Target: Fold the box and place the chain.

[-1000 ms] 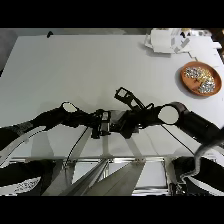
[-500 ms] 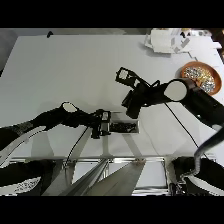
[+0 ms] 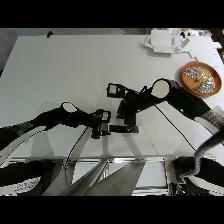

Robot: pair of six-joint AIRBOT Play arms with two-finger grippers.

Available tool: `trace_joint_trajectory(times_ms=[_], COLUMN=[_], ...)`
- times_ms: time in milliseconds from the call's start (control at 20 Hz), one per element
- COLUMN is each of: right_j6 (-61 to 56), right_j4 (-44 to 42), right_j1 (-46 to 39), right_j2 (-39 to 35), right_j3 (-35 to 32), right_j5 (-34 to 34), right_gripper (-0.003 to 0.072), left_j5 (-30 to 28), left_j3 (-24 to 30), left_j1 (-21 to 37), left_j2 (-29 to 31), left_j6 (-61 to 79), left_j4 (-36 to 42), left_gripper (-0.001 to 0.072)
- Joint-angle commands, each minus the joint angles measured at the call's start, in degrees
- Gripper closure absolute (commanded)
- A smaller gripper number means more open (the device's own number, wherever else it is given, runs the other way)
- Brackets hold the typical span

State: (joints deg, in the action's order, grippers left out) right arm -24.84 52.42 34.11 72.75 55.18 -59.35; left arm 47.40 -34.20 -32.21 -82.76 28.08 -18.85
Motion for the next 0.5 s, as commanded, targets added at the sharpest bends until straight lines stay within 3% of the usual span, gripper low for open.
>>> trace_joint_trajectory(times_ms=[0,150,450], right_j6=[4.50,4.37,3.78], right_j4=[0.09,1.11,0.90], right_j1=[2.40,3.58,5.22], right_j2=[-1.33,-3.65,-6.84], right_j3=[-2.91,-7.30,-8.02], right_j5=[1.27,4.37,6.23], right_gripper=[0.0479,0.0432,0.0432], left_j5=[0.00,0.00,-0.02], left_j3=[0.00,0.00,0.00], left_j1=[-0.02,-0.02,-0.02], left_j2=[0.04,0.04,0.04], left_j6=[0.00,0.00,0.00], left_j4=[0.00,0.00,0.00], left_gripper=[0.0560,0.0560,0.0560])
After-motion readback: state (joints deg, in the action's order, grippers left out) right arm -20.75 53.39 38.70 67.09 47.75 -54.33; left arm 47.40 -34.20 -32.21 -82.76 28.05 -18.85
